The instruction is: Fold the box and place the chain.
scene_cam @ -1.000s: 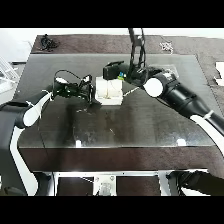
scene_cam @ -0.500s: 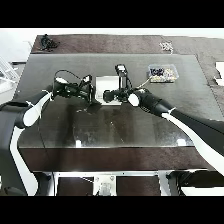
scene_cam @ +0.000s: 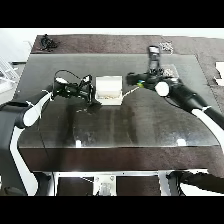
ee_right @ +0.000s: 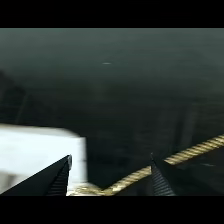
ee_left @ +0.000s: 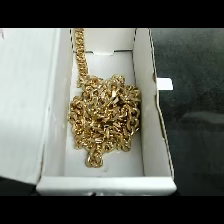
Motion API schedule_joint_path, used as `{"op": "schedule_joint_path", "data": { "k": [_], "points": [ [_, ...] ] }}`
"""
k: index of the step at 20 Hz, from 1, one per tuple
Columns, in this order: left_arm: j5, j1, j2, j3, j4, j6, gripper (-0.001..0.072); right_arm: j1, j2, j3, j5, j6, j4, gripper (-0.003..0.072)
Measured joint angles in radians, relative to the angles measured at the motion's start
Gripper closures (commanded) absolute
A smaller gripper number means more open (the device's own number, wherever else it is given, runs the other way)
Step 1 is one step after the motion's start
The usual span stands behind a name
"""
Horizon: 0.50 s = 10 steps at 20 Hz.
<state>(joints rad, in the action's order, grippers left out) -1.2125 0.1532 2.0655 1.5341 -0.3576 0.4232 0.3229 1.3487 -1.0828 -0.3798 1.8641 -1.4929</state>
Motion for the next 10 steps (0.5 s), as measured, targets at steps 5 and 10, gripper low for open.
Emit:
{"op": "schedule_joint_path", "data": {
  "k": [5, 10],
  "points": [
    [0.000, 0.000, 0.000, 0.000, 0.000, 0.000, 0.0184, -0.171, 0.114, 0.040, 0.055, 0.048, 0.031, 0.0113],
    [0.000, 0.000, 0.000, 0.000, 0.000, 0.000, 0.0184, -0.217, 0.290, -0.054, 0.130, 0.053, 0.061, 0.0114]
  ]
}}
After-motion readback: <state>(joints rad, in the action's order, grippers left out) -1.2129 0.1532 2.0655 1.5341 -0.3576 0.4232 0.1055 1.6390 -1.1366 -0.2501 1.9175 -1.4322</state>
